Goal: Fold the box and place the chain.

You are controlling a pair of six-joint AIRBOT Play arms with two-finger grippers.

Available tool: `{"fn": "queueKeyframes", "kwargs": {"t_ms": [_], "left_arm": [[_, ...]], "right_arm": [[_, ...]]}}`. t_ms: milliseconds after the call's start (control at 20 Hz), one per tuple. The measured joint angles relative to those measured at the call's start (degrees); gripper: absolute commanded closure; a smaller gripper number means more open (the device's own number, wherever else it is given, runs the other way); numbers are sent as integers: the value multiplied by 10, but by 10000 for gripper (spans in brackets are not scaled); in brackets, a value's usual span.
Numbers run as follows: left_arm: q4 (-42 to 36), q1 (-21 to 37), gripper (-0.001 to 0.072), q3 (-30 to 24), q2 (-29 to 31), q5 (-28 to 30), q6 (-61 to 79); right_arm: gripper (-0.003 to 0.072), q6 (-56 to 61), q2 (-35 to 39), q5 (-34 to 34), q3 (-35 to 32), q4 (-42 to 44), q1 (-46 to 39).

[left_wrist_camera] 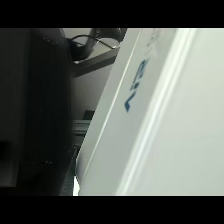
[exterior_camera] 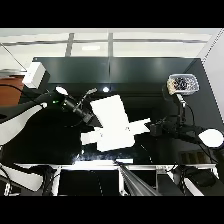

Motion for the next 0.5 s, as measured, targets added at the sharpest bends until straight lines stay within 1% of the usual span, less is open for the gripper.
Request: {"fn": "queueKeyframes", "kwargs": {"t_ms": [50,100,150,250,400,500], "left_arm": [[0,0,381,0,0,0,0],[0,1,455,0,0,0,0],[0,1,510,0,0,-1,1],[1,1,524,0,0,0,2],[7,1,682,0,0,1,2],[7,0,682,0,0,0,3]], "right_arm": [[662,0,0,0,0,0,0],[663,0,0,0,0,0,0],[662,0,0,0,0,0,0],[662,0,0,0,0,0,0],[662,0,0,0,0,0,0],[662,1,0,0,0,0,0]]}}
